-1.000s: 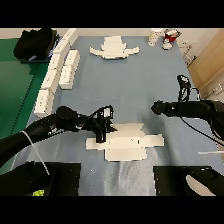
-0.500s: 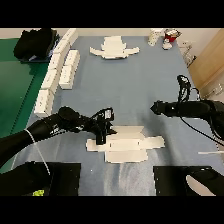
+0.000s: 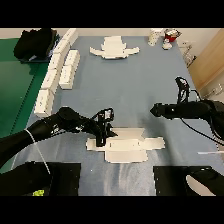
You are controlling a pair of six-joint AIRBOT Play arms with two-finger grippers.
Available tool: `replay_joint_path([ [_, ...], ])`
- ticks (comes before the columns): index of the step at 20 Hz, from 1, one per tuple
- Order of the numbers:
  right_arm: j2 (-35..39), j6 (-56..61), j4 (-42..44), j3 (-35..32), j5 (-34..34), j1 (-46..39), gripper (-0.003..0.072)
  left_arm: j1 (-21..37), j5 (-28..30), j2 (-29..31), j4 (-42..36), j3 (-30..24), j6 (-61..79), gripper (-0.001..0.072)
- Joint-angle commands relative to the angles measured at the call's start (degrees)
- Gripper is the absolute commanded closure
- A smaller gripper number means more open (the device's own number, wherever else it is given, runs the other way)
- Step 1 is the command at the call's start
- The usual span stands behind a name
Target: Fold the box.
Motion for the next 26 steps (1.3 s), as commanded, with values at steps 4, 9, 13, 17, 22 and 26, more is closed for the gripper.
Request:
replay_joint_path([
  [4,0.0,0.0,0.2,0.1,-6.3,0.1,0.0491,0.0,-0.2,0.0,-0.1,0.0,-1.1,0.0696],
  [9,2.1,-1.0,1.2,0.1,-19.6,0.1,0.0686,0.0,-0.2,0.0,-0.1,0.0,-1.1,0.0696],
  [13,8.5,0.8,1.4,-0.1,-28.7,6.4,0.0687,0.0,-0.2,0.0,-0.1,0.0,-1.1,0.0696],
  [17,12.5,9.3,-1.9,-1.1,-27.8,27.3,0.0687,0.0,-0.2,0.0,-0.1,0.0,-1.1,0.0696],
  [22,11.0,17.5,-14.6,-1.4,-22.7,58.6,0.0244,0.0,-0.2,0.0,-0.1,0.0,-1.1,0.0696],
  [26,6.7,17.5,-21.8,-2.1,-21.9,67.2,-0.0034,0.0,-0.2,0.0,-0.1,0.0,-1.1,0.0696],
])
